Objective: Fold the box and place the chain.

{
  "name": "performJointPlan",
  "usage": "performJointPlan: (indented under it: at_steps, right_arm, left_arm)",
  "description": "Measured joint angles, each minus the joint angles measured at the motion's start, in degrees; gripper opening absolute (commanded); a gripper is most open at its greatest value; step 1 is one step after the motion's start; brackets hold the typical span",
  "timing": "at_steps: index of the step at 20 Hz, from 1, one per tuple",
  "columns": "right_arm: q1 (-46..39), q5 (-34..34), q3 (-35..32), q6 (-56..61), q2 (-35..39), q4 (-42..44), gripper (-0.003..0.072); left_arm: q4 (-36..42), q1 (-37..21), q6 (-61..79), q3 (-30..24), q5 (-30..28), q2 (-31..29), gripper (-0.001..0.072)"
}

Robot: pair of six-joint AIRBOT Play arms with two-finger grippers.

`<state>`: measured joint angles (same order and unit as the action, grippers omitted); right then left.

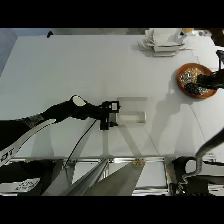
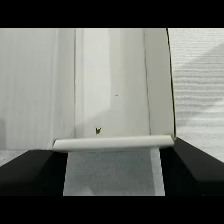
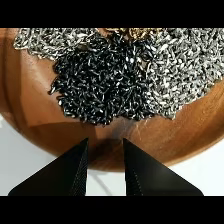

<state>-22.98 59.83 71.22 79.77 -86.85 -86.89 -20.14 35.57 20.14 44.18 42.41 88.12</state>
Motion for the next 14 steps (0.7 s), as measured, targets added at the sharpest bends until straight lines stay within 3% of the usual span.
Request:
performJointPlan:
  at_steps: [12,14]
  right_arm:
    - [-0.9,-4.2,0.0,-4.6,-5.9,6.8,0.0215]
    - [-0.9,-5.1,0.0,-4.9,-6.1,7.1,0.0175]
  left_arm:
    - [0.0,0.0,0.0,0.0,0.1,0.0,0.0205]
    - [0.0,0.0,0.0,0.0,0.1,0.0,0.0205]
